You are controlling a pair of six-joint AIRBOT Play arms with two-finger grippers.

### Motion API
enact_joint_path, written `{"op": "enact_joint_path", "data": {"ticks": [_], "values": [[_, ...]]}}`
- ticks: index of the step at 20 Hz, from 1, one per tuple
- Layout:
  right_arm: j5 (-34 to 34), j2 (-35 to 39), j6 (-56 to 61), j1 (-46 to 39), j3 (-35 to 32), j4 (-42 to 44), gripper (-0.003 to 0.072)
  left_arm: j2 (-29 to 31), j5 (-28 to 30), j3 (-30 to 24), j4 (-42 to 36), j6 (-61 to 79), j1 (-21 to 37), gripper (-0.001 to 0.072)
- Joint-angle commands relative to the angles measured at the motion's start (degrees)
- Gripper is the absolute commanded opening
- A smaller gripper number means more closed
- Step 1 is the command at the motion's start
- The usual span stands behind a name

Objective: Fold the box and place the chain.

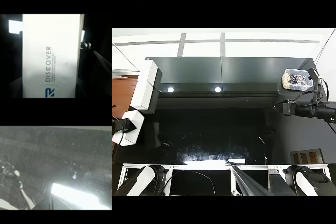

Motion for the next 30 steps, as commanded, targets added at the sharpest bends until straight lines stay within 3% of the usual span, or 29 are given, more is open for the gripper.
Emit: {"op": "enact_joint_path", "data": {"ticks": [1,6,11,12,13,14,19,22,23,24,25,26,28,30], "values": [[0.0,0.0,0.0,0.0,0.0,0.0,0.0043,-0.5,4.5,-0.1,-4.2,9.7,3.0,0.0331],[-0.3,0.0,0.1,0.0,0.0,0.1,0.0044,-1.4,11.9,-0.5,-4.3,14.9,3.0,0.0331],[-1.0,0.0,0.3,0.0,0.0,0.2,0.0044,-1.4,17.1,-5.4,-8.4,16.7,3.0,0.0333],[-1.0,0.0,0.3,0.0,0.0,0.2,0.0044,-1.4,18.2,-6.1,-8.4,16.7,3.0,0.0396],[-0.8,0.0,0.3,0.0,0.0,0.3,0.0044,-1.4,18.9,-6.5,-8.4,16.7,3.0,0.0592],[-0.8,0.0,0.5,0.0,0.0,0.3,0.0044,-1.4,19.5,-6.5,-8.7,16.4,2.9,0.0714],[-1.0,0.0,0.5,0.0,0.0,0.3,0.0044,1.6,18.8,-4.2,-14.6,16.3,2.9,0.0714],[-2.2,0.0,0.5,0.0,0.0,0.2,0.0044,4.5,16.3,-0.9,-29.1,16.4,0.5,0.0706],[-2.8,0.0,0.5,0.0,0.0,0.2,0.0044,4.7,15.4,0.3,-33.4,16.3,-1.9,0.0669],[-3.0,0.0,0.4,0.0,0.0,0.2,0.0044,4.7,14.1,1.6,-36.6,16.0,-5.4,0.0497],[-2.9,0.0,0.2,0.0,0.0,0.2,0.0044,4.7,13.0,2.9,-37.6,15.8,-9.6,0.0184],[-2.7,0.0,0.0,0.0,0.0,0.1,0.0044,4.7,12.3,4.1,-37.6,15.7,-15.0,0.0024],[-3.1,0.0,0.1,0.0,0.4,-3.5,0.0045,4.7,13.6,5.0,-36.7,13.1,-26.9,0.0023],[-4.8,0.2,4.0,-0.1,0.8,-12.0,0.0044,4.7,18.7,4.7,-30.2,4.9,-39.1,0.0022]]}}
